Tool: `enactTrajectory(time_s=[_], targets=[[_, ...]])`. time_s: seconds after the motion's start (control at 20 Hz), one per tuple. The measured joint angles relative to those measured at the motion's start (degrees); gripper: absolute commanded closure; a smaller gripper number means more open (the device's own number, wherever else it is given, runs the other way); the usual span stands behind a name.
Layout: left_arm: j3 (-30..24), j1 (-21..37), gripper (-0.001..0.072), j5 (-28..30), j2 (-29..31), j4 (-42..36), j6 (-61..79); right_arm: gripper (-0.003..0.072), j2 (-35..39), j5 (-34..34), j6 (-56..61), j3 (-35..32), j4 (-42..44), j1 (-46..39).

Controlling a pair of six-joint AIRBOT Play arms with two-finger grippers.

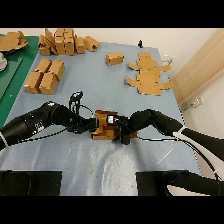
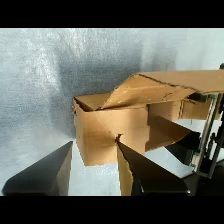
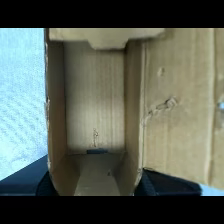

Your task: Fold the box.

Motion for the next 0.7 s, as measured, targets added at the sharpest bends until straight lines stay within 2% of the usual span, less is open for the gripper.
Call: enactTrajectory(time_s=[0.1,0.15,0.2,0.7], targets=[[0.0,-0.13,0.027,-0.26,-0.02,-0.35,0.35,0.0206,0.0,0.0,0.0,0.0,0.0,0.0],[0.0,-0.17,0.022,-0.37,-0.02,-0.55,0.39,0.0205,0.0,0.0,0.0,0.0,0.0,0.0],[0.0,-0.2,0.0062,-0.42,-0.02,-0.66,0.57,0.0206,0.0,0.0,0.0,0.0,0.0,0.0],[0.0,-0.24,0.0057,-0.96,-0.63,-0.92,0.46,0.0205,0.0,0.0,0.0,0.0,0.0,0.0]])
